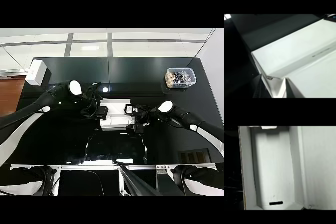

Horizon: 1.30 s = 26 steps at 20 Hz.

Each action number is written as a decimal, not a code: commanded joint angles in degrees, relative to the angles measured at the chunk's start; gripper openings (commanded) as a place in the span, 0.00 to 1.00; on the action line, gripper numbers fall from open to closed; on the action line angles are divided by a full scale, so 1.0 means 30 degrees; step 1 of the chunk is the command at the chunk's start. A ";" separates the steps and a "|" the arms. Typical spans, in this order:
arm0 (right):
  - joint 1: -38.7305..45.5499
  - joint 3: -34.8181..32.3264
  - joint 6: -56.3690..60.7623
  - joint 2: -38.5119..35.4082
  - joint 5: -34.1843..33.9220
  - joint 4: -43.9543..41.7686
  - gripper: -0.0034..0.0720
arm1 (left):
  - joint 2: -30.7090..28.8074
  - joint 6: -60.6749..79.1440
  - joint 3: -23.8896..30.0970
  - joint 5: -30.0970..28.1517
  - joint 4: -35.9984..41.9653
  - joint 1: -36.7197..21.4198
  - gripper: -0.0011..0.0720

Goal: Fold the box and place the chain.

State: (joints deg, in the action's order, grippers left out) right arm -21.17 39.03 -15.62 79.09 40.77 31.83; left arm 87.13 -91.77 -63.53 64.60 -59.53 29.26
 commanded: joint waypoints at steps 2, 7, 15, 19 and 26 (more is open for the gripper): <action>-0.0022 0.0007 0.0007 0.0015 -0.0029 -0.0015 0.68 | 0.0000 -0.1515 -0.0131 -0.0029 -0.0452 0.0474 0.47; -0.0022 0.0007 0.0015 0.0015 -0.0036 -0.0022 0.68 | 0.0000 -0.3045 -0.0131 -0.0430 -0.1588 0.1020 0.47; -0.0022 0.0007 0.0015 0.0015 -0.0036 -0.0022 0.68 | 0.0007 -0.7271 -0.0131 -0.0532 -0.5486 0.2492 0.47; -0.0022 0.0007 0.0015 0.0015 -0.0036 -0.0022 0.68 | 0.0131 -0.9296 -0.0138 -0.0488 -0.6637 0.2900 0.47; -0.0022 0.0007 0.0015 0.0015 -0.0036 -0.0022 0.68 | 0.1392 -1.1672 -0.2142 0.0765 -0.8816 0.4320 0.46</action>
